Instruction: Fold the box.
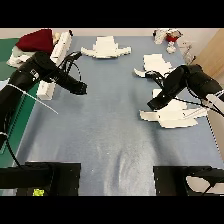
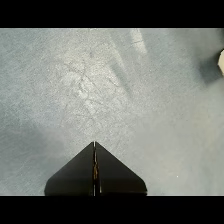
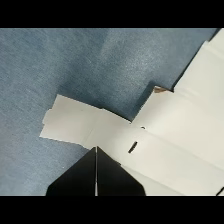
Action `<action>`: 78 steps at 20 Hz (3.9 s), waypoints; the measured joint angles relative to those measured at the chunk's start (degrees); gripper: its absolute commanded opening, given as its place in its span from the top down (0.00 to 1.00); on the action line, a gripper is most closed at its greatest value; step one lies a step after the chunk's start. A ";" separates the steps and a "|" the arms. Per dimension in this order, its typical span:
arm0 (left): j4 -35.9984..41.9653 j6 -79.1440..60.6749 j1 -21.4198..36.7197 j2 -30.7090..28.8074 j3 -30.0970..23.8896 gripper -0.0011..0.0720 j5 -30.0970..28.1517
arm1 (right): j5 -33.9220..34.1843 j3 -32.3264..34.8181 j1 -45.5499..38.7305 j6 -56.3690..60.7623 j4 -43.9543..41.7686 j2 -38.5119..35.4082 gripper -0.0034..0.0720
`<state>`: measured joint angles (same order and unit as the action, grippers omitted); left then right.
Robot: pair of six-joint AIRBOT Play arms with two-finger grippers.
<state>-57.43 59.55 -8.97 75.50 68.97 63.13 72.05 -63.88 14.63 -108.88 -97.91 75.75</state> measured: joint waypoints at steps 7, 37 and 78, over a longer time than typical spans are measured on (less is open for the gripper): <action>0.00 0.02 0.00 0.00 0.00 0.97 -0.02 | 0.00 0.02 0.00 0.00 0.00 0.00 0.95; 14.03 0.04 0.00 -0.02 0.02 0.97 -0.15 | 4.83 -15.23 -43.32 14.01 5.09 11.19 0.39; 12.63 1.97 0.11 -18.14 -18.18 0.97 5.64 | -5.84 20.61 -20.92 8.02 -32.37 -10.01 0.55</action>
<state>-44.80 61.52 -8.86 57.36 50.78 68.77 66.22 -43.27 -6.28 -100.86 -130.28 65.73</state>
